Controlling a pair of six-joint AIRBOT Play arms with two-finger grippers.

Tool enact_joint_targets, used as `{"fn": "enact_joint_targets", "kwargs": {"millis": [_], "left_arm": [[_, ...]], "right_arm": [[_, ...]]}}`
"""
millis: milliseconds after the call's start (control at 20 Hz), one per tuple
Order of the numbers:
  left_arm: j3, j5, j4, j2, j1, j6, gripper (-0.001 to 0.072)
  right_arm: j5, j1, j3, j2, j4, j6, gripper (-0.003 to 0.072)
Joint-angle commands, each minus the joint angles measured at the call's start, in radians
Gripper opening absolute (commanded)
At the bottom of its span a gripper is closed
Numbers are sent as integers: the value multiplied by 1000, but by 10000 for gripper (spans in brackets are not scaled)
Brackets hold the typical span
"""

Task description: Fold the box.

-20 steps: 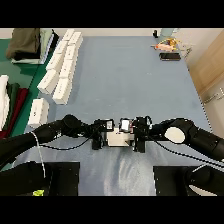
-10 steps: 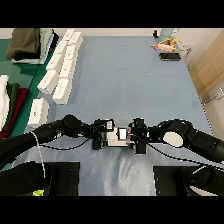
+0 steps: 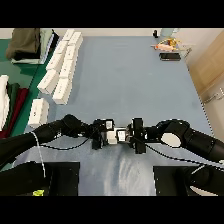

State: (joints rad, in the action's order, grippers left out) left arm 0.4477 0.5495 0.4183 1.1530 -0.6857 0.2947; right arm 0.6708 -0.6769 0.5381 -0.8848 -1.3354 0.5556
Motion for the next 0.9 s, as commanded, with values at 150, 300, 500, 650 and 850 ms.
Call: {"fn": "enact_joint_targets", "kwargs": {"millis": [150, 300, 500, 650, 850], "left_arm": [[0, 1, 1, 0, 0, 2, 465], [0, 1, 1, 0, 0, 2, 465], [0, 1, 1, 0, 0, 2, 465], [0, 1, 1, 0, 0, 2, 465], [0, 1, 1, 0, 0, 2, 465]], "right_arm": [[10, -17, 0, 0, 7, 0, 409], [9, -17, 1, 16, 7, 0, 410], [5, -17, 1, 75, 7, 0, 472], [0, -17, 1, 93, -13, 0, 471], [-39, -17, 1, 93, -34, 1, 471]]}}
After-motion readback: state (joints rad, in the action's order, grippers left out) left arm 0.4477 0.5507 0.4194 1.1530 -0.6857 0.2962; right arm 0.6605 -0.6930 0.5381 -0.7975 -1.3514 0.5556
